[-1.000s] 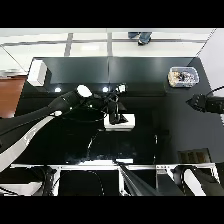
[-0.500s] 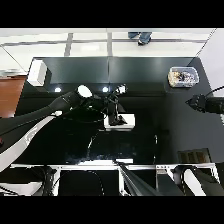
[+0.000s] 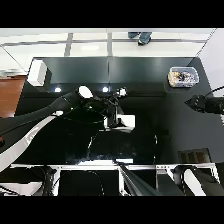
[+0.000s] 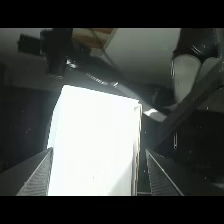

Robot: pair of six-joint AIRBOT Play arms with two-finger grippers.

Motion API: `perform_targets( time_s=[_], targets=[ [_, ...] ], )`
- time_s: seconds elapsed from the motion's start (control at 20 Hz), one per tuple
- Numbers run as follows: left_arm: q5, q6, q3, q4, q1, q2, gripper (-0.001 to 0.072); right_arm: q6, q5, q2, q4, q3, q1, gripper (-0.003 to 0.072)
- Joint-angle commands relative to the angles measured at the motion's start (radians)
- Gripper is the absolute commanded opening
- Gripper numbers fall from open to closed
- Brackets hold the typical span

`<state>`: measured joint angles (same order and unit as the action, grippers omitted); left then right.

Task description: Fold the box and place the chain.

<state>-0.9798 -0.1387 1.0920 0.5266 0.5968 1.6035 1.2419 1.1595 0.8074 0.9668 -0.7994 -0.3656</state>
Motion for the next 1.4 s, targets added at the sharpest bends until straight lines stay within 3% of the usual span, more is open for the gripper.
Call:
perform_targets(
  time_s=[0.0,0.8,1.0,1.2,1.3,1.35],
  targets=[
    [-0.005,0.004,0.001,0.042,0.002,0.001,0.0712,0.001,0.004,-0.001,-0.006,0.000,0.000,0.0010],
    [0.014,0.070,0.001,0.073,0.003,0.001,0.0712,0.004,0.019,-0.001,-0.006,0.000,0.000,0.0010],
    [0.043,0.092,0.001,0.207,0.042,0.002,0.0712,0.004,0.022,-0.001,-0.006,0.000,0.000,0.0010],
    [0.137,0.036,0.003,0.298,0.096,0.018,0.0711,0.004,0.026,-0.001,-0.006,0.000,0.000,0.0011],
    [0.119,-0.026,0.019,0.301,0.096,0.018,0.0672,0.003,0.032,-0.001,-0.006,0.000,0.000,0.0010],
    [0.098,-0.051,0.034,0.303,0.094,0.017,0.0532,0.003,0.034,-0.001,-0.006,0.000,0.000,0.0010]
  ],
)
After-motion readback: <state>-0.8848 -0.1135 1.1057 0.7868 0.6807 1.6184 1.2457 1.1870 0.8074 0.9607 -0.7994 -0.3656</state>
